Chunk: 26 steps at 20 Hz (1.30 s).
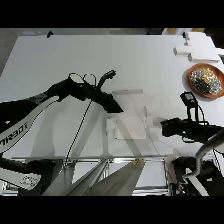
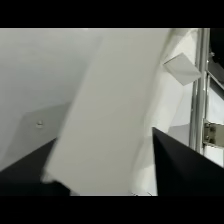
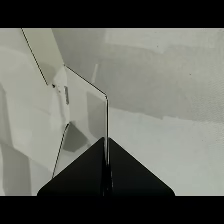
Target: Fold the box and place the chain.
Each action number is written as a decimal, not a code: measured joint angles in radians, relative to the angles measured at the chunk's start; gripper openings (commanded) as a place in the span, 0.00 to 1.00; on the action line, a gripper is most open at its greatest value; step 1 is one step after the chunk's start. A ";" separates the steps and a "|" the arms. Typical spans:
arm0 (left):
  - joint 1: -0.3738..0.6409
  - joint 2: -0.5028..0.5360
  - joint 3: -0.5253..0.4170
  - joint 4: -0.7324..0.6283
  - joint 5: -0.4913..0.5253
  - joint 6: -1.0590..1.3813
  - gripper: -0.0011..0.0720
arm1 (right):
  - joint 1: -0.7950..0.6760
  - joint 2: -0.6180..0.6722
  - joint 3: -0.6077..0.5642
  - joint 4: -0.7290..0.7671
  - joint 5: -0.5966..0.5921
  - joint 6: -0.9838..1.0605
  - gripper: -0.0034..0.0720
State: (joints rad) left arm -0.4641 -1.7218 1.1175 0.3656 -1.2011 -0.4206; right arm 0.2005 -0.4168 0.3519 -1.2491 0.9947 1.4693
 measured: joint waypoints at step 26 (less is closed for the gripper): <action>-0.167 0.191 0.015 0.389 0.107 0.081 0.01 | 0.000 0.003 0.046 0.072 -0.011 -0.003 0.49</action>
State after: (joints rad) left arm -0.6315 -1.5311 1.1328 0.7544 -1.0939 -0.3397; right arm 0.2008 -0.4141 0.3981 -1.1767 0.9833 1.4658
